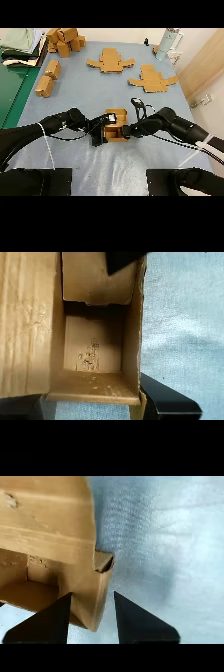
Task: Fold the box.
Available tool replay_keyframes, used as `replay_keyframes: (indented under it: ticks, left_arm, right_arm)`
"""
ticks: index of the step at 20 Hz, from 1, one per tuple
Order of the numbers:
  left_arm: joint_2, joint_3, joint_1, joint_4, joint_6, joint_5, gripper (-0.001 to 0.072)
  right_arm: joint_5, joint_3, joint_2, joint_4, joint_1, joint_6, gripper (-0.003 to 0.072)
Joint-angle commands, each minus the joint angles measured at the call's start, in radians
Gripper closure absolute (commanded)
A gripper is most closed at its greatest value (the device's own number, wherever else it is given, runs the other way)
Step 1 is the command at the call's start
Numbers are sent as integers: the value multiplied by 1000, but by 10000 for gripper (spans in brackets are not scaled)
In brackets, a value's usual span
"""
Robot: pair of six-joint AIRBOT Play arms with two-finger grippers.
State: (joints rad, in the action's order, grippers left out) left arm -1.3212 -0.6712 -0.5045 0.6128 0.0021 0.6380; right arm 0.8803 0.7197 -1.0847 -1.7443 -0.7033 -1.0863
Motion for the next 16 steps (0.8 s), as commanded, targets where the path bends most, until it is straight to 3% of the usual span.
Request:
replay_keyframes:
  ticks: [1,7,14,15,16]
  left_arm:
    - [0,-1,-1,0,1,0,229]
    - [0,-1,-1,0,1,0,229]
    - [0,-1,-1,0,1,0,229]
    - [0,-1,-1,1,1,0,229]
    - [0,-1,-1,0,1,0,229]
  right_arm:
    - [40,87,-87,111,-67,151,264]
    - [244,245,-211,246,-143,362,264]
    - [332,265,-274,267,-145,417,265]
    - [332,265,-280,267,-145,416,295]
    - [332,265,-286,268,-145,416,373]
